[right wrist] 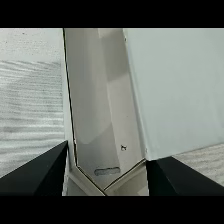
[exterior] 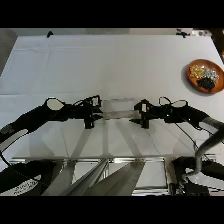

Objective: Fold the box and place the chain.

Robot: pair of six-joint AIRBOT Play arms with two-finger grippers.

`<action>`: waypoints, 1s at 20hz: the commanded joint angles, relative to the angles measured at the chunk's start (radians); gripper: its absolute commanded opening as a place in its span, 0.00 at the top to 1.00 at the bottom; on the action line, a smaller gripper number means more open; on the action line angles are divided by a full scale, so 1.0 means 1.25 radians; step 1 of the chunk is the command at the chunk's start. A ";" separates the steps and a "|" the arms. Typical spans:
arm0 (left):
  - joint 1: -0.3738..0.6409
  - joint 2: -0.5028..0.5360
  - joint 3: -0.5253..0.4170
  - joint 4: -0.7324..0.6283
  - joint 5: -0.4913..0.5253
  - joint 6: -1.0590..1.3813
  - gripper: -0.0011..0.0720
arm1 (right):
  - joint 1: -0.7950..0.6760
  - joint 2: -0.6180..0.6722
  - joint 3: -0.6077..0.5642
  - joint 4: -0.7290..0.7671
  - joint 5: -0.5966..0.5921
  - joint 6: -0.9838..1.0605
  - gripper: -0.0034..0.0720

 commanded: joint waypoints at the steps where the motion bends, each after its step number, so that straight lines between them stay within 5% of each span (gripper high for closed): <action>1: 0.000 0.002 0.013 -0.008 -0.003 -0.053 0.75 | 0.000 0.001 0.000 0.000 0.000 0.002 0.42; 9: 0.000 0.002 0.020 -0.007 -0.010 -0.131 0.79 | 0.000 0.001 0.000 0.000 0.000 0.002 0.42; 15: 0.001 0.012 0.020 0.259 0.039 -0.076 0.51 | 0.000 0.001 0.000 0.000 -0.001 0.002 0.42; 20: 0.000 -0.008 0.019 0.247 0.039 0.019 0.51 | 0.000 0.001 0.000 0.000 0.000 0.002 0.42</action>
